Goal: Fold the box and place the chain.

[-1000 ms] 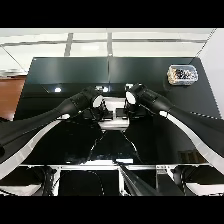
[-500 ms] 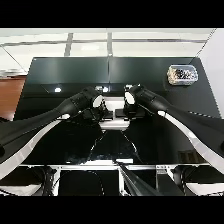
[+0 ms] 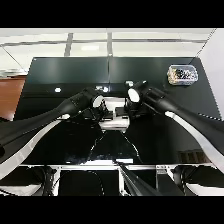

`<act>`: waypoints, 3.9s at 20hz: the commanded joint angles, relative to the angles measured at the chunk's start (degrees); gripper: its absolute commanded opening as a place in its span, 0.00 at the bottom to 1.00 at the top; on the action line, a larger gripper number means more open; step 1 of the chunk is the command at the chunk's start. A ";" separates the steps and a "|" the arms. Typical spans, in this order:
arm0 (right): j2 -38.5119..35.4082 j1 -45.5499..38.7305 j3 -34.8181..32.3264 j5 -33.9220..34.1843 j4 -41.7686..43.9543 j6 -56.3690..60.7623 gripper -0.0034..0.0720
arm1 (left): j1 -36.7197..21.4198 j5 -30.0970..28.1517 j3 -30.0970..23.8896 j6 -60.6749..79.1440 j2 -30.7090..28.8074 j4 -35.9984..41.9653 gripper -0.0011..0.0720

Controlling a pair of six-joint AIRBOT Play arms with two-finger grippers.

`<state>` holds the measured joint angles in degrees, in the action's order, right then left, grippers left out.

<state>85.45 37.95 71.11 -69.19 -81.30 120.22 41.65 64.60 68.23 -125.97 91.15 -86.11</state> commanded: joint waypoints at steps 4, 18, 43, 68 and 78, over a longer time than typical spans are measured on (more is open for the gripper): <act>-16.33 -4.94 2.71 0.46 -26.18 -2.78 0.47 | 0.02 0.24 0.00 -0.04 0.02 0.02 0.06; 15.93 -45.86 22.86 14.95 5.20 0.83 0.97 | 0.02 0.09 0.00 -0.04 0.02 0.02 0.06; 27.85 -48.83 38.16 11.04 8.00 5.14 0.70 | 0.02 0.09 0.00 -0.04 0.02 0.00 0.06; 29.77 -49.66 38.88 7.98 10.32 -1.33 0.06 | 0.02 -0.13 0.00 -0.04 0.02 0.00 0.06; 7.65 -49.27 38.88 2.60 5.84 -19.08 0.06 | 0.02 -0.07 0.00 -0.04 0.02 0.02 0.06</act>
<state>99.88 -11.49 109.93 -65.39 -73.41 105.49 41.67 64.58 68.23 -126.04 91.15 -86.08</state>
